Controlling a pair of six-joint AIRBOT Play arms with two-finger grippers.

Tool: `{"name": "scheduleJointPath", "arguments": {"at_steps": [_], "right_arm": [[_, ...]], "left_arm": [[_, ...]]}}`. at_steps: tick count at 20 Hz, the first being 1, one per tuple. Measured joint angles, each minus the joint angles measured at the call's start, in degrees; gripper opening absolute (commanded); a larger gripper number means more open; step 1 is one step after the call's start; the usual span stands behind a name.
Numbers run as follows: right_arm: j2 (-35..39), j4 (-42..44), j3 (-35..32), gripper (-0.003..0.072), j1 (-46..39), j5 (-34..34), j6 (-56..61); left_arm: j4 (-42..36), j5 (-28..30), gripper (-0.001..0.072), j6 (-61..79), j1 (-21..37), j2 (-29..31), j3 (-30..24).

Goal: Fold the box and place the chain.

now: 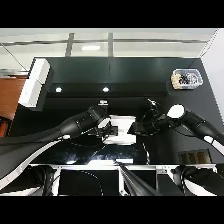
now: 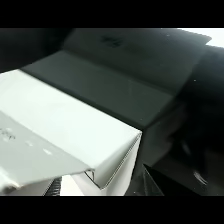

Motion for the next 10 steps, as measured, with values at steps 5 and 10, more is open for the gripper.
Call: {"name": "scheduleJointPath", "arguments": {"at_steps": [5, 10], "right_arm": [[0.0, -12.8, 4.9, 0.048, 7.8, -1.0, 14.6], [-0.1, -23.3, 7.5, 0.0361, 13.9, -0.8, 27.5]], "left_arm": [[0.0, 0.0, 0.0032, 0.0, 0.0, 0.0, 0.0], [0.0, 0.0, 0.0032, 0.0, 0.0, 0.0, 0.0]]}}
